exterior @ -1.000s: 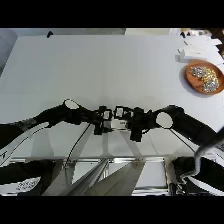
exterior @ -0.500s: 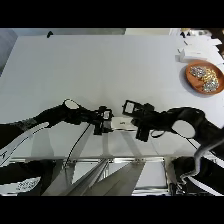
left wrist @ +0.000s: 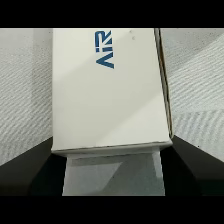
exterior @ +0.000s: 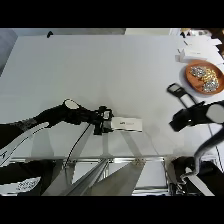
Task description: Fold the box and place the chain.
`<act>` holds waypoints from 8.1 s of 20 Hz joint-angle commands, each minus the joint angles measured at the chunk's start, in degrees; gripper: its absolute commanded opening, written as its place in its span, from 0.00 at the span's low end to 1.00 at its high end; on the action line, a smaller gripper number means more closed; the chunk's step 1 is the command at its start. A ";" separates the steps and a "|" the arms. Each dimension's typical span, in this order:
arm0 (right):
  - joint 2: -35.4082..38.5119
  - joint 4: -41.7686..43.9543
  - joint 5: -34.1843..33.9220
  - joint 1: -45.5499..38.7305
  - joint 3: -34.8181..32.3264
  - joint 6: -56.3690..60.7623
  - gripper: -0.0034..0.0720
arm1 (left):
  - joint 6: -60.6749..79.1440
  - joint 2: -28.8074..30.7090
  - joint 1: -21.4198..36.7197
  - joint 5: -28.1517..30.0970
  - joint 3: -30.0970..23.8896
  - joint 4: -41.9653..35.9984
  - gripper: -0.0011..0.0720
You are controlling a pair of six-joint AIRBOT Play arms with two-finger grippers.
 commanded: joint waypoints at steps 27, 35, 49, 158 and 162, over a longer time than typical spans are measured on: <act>0.11 10.08 -1.73 -29.99 -7.67 0.57 0.07 | -14.73 20.48 6.82 -1.29 0.07 0.50 0.02; 0.13 10.93 -2.69 -29.99 -7.67 0.59 0.07 | -56.02 49.31 29.53 0.28 0.07 29.59 0.02; 0.13 11.78 -7.74 -29.99 -7.67 0.59 0.07 | -98.99 54.47 54.86 3.32 -10.88 67.12 0.02; 0.11 12.59 -5.53 -29.99 -9.62 0.59 0.07 | -96.59 43.85 10.03 -1.90 -15.34 55.25 0.03; 0.11 12.59 -5.25 -29.99 -9.62 0.59 0.07 | -96.59 43.85 10.03 -1.88 -15.34 55.25 0.03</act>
